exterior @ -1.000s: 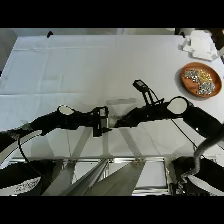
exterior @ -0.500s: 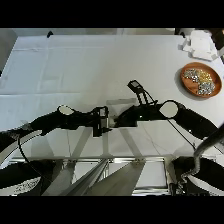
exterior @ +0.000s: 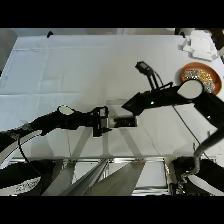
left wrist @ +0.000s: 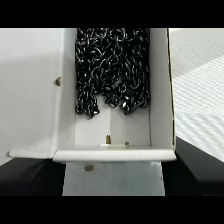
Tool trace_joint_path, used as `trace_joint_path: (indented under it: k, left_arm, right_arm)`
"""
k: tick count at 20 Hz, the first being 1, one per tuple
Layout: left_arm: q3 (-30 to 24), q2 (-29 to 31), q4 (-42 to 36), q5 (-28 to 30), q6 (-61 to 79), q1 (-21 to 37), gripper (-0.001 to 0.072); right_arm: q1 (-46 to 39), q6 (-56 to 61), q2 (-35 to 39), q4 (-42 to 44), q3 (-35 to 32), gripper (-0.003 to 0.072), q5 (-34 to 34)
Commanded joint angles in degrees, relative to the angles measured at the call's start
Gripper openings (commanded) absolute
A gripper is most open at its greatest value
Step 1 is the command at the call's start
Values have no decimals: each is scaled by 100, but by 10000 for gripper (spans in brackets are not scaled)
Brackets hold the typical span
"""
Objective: Fold the box and place the chain.
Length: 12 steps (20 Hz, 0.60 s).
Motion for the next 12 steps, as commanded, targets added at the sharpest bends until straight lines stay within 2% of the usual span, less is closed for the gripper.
trace_joint_path:
  k: [1, 2, 6, 9, 10, 11, 12]
  left_arm:
    - [-4, 2, 2, 2, 2, 0, 272]
    - [-4, 2, 2, 2, 2, 0, 272]
    - [-4, 2, 2, 2, 2, 0, 272]
    - [-4, 2, 2, 2, 2, 0, 272]
    - [-4, 2, 2, 2, 2, 0, 272]
    - [-4, 2, 2, 4, 2, 0, 272]
    - [-4, 2, 2, 4, 2, 0, 272]
  right_arm:
    - [-525, -555, -144, -20, 719, 88, 494]
    - [-562, -555, -369, -44, 868, 71, 509]
    - [-557, -632, -1779, -535, 1803, 81, 743]
    - [-555, -1145, -2465, -691, 2599, 136, 977]
    - [-533, -1408, -2579, -807, 2693, 142, 1005]
    - [-496, -1718, -2671, -994, 2693, 198, 1071]
    - [-444, -1961, -2789, -1231, 2693, 201, 1217]
